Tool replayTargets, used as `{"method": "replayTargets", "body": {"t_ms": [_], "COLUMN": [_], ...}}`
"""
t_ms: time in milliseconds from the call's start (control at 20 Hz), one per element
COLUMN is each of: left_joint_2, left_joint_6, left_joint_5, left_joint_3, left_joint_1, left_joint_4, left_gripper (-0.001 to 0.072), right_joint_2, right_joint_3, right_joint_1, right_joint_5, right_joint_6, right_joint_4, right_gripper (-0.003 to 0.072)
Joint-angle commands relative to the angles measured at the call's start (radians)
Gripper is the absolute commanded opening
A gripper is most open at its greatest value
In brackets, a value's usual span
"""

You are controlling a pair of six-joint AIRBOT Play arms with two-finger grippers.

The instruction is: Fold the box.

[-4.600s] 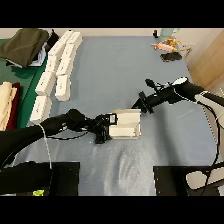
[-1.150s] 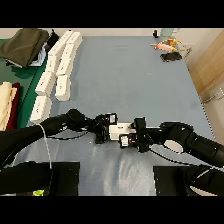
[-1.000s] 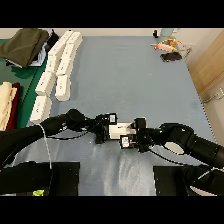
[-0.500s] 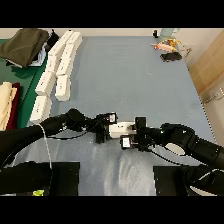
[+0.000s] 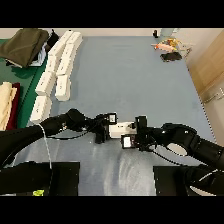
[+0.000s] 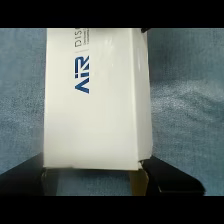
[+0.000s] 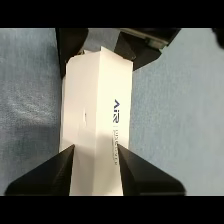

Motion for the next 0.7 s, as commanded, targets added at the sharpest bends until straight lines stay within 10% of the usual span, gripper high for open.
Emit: {"method": "replayTargets", "body": {"t_ms": [0, 650], "left_joint_2": [0.000, 0.000], "left_joint_6": [-0.001, -0.001], "left_joint_5": [0.002, 0.003], "left_joint_3": [0.001, 0.001], "left_joint_1": [0.000, 0.000], "left_joint_4": [-0.002, -0.002], "left_gripper": [0.0439, 0.0439], "right_joint_2": [0.009, 0.001], "right_joint_3": [0.000, 0.005], "right_joint_1": [0.000, 0.000], "right_joint_5": [0.001, -0.008], "right_joint_6": [-0.008, -0.043], "right_joint_4": [0.025, 0.073], "right_gripper": [0.0467, 0.0467]}}
